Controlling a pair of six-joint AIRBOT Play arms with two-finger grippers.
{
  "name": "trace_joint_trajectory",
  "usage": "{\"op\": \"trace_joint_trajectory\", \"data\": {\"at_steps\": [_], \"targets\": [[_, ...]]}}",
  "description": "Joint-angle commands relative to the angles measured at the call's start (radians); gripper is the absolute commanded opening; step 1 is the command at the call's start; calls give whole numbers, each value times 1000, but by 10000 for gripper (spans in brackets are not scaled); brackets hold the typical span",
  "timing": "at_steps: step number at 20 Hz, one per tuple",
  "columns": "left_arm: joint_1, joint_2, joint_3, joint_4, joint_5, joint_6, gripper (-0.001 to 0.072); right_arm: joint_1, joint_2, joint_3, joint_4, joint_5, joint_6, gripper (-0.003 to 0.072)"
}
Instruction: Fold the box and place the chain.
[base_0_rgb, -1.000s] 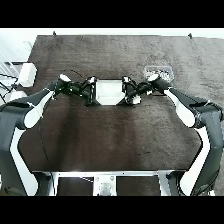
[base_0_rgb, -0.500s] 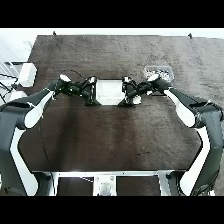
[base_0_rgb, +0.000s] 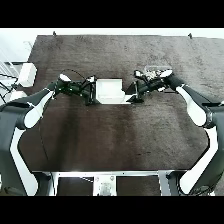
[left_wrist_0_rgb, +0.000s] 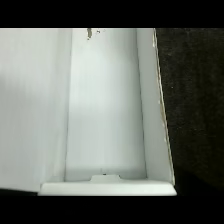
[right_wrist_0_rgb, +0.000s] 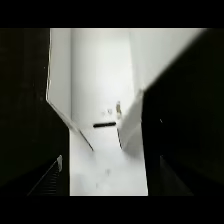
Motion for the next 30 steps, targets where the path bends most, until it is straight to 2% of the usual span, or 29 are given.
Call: {"op": "trace_joint_trajectory", "data": {"at_steps": [1, 2, 3, 4, 5, 7, 10, 15, 19, 23, 30], "targets": [[-1, 0, 0, 3, -9, 2, 525, -51, 50, 1, 10, 79, 40, 716], [-1, 0, 0, 3, -9, 3, 525, -58, 67, 1, 44, 107, 53, 665], [-1, 0, 0, 3, -9, 3, 525, -58, 80, 1, 93, 143, 52, 475], [-1, 0, 0, 3, -9, 3, 525, -57, 89, 1, 162, 188, 51, 135], [-1, 0, 0, 3, -8, 3, 525, -51, 89, 1, 245, 227, 49, 15], [-1, 0, 0, 3, -9, 3, 525, -29, 88, 0, 359, 227, 48, 14], [-1, 0, 0, 3, -9, 3, 525, 29, 88, -4, 388, 97, 96, 13], [-1, 0, 0, 3, -8, 3, 525, 121, 59, -4, 277, -210, 229, 13], [-1, 0, 0, 3, -9, 3, 525, 130, 46, -4, 183, -372, 324, 12], [-1, 0, 0, 3, -8, 3, 525, 132, 19, -4, 42, -386, 392, 13], [-1, 0, 0, 3, -8, 3, 525, 131, 20, 4, 39, -377, 380, 13]]}}
